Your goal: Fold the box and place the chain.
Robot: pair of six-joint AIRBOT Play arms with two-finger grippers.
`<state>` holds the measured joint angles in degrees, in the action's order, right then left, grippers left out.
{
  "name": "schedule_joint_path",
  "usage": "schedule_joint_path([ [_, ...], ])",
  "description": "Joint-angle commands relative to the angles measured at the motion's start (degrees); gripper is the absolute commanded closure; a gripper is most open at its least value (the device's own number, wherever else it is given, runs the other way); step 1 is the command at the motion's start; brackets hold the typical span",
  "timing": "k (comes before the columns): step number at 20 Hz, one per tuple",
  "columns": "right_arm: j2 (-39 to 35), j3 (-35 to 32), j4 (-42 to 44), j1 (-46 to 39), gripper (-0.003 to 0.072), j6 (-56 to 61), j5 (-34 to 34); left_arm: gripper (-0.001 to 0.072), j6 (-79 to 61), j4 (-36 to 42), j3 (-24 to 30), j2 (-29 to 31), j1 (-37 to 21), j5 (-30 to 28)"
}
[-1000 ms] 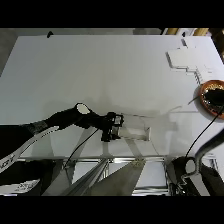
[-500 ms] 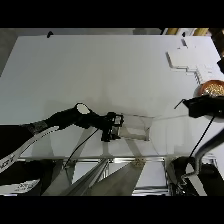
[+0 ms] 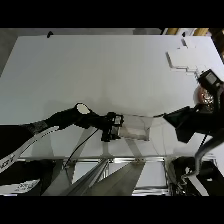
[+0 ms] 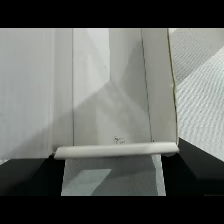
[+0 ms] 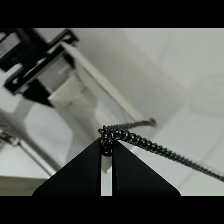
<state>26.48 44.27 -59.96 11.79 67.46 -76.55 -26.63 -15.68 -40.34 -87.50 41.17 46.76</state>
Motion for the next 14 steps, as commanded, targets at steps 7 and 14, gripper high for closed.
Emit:
schedule_joint_path([
  [7, -0.2, -7.17, 1.51, 12.41, 0.067, 1.64, 10.67, 0.05, 0.0, 0.0, -0.04, -0.02, -0.02, 0.0],
  [14, -0.02, -11.58, 1.27, 14.93, 0.067, 1.64, 17.53, 0.05, 0.0, 0.0, -0.02, -0.02, -0.02, 0.0],
])
